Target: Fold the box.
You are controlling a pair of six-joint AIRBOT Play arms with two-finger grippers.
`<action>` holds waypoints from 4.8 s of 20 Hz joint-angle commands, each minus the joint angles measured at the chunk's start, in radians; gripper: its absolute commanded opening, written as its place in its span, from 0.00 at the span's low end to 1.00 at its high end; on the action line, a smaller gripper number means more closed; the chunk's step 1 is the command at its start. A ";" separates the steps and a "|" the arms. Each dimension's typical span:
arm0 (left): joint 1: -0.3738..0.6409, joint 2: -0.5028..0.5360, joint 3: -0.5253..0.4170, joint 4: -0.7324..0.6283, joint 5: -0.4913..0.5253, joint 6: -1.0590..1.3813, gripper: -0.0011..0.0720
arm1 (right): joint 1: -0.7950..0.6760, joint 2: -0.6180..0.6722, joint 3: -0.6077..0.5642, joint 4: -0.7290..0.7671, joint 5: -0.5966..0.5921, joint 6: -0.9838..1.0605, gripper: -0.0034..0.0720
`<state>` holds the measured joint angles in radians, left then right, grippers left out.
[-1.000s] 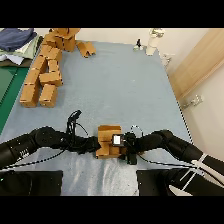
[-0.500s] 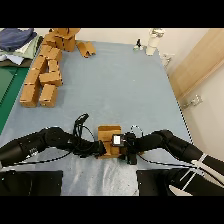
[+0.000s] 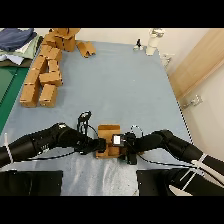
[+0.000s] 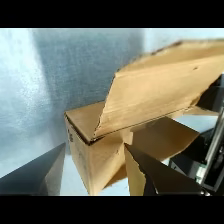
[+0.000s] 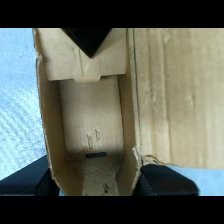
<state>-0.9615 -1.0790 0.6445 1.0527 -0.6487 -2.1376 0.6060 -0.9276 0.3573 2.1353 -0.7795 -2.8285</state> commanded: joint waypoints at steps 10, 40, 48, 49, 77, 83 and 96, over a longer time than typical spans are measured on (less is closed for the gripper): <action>-0.138 -0.132 0.191 0.367 -0.157 -0.421 0.67 | 0.001 0.000 0.001 -0.001 0.000 0.000 0.71; -0.242 -0.266 0.314 0.489 -0.299 -0.574 0.92 | 0.001 0.000 0.001 -0.002 0.000 0.000 0.71; -0.241 -0.167 0.314 0.497 -0.359 -0.525 0.89 | 0.001 0.000 0.001 -0.002 0.000 0.000 0.71; -0.240 -0.159 0.314 0.497 -0.381 -0.521 0.89 | 0.001 0.000 0.001 -0.001 0.000 0.000 0.71; -0.240 -0.102 0.311 0.520 -0.551 -0.290 0.03 | 0.001 0.000 0.001 -0.002 0.000 0.000 0.71; -0.220 0.125 0.077 0.191 -0.284 0.370 0.03 | 0.001 0.000 0.001 -0.002 0.000 0.000 0.71; 0.037 0.232 -0.220 -0.020 0.037 1.355 0.95 | 0.001 0.000 0.001 -0.002 -0.002 0.000 0.71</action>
<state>-0.9394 -0.8394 0.4652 1.0412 -0.8127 -0.9318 0.6071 -0.9283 0.3588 2.1334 -0.7807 -2.8285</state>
